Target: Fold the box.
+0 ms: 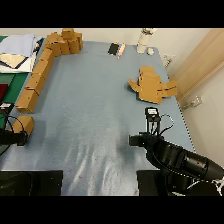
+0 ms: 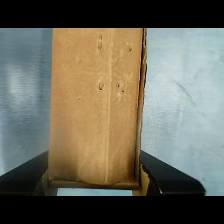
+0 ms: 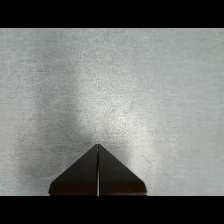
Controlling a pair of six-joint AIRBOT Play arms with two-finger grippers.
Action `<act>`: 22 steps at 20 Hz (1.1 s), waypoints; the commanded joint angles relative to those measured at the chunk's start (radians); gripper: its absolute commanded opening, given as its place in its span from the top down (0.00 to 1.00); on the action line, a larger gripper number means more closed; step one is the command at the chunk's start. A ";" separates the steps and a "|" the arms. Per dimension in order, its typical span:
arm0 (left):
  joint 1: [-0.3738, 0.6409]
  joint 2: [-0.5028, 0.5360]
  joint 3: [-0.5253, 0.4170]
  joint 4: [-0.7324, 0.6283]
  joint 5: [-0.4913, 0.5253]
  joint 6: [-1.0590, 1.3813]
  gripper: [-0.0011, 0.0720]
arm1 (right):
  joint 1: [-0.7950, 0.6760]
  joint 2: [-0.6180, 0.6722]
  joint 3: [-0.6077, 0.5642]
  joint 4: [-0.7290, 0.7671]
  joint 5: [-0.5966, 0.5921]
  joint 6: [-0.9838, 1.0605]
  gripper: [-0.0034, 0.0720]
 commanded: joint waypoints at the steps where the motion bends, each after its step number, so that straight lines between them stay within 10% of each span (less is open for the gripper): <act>1: 0.026 -0.001 0.001 0.008 0.105 -0.011 0.31 | 0.000 -0.001 0.001 -0.013 0.001 -0.003 0.95; 17: 0.026 -0.232 0.071 -0.041 0.273 -0.003 0.30 | 0.000 -0.001 0.001 -0.014 0.001 -0.003 0.95; 18: 0.026 -0.232 0.070 -0.041 0.274 -0.001 0.02 | 0.000 -0.001 0.002 -0.014 0.001 -0.003 0.95; 22: 0.026 -0.231 0.076 -0.036 0.257 -0.003 0.02 | 0.000 -0.001 0.002 -0.011 0.001 -0.003 0.95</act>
